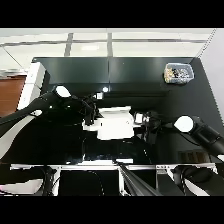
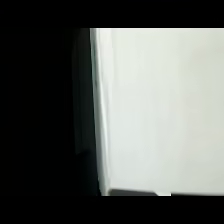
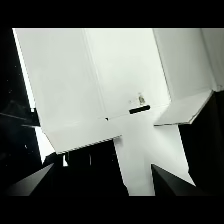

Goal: Fold the box and place the chain.

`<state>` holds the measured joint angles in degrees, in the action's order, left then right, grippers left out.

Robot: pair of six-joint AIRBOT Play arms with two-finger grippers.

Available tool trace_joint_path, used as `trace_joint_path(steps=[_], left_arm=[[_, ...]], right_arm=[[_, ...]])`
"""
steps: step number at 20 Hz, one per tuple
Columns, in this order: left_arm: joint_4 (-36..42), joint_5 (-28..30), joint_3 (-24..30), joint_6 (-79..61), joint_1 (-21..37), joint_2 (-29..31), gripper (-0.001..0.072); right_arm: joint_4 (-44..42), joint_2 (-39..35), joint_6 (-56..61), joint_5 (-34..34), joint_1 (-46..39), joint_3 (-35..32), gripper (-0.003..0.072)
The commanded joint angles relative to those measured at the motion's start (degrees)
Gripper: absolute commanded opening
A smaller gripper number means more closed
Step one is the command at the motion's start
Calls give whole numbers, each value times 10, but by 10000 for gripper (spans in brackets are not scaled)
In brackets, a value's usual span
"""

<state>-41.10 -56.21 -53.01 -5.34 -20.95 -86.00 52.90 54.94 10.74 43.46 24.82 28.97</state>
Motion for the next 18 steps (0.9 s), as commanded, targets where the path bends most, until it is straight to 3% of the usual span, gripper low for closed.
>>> trace_joint_path(steps=[1, 10, 13, 18], left_arm=[[-4, 1, 0, -3, -1, -3, 30], [-4, 0, 0, -3, -2, -3, 30], [-4, -4, 0, -3, -2, -3, 31], [-4, -11, 0, -3, -1, -3, 31]], right_arm=[[0, 30, -34, -33, 44, -5, 707], [-55, 75, -35, -154, 114, -5, 707], [-27, 64, -35, -140, 96, 26, 707], [-55, 62, -36, -113, 26, 74, 707]])
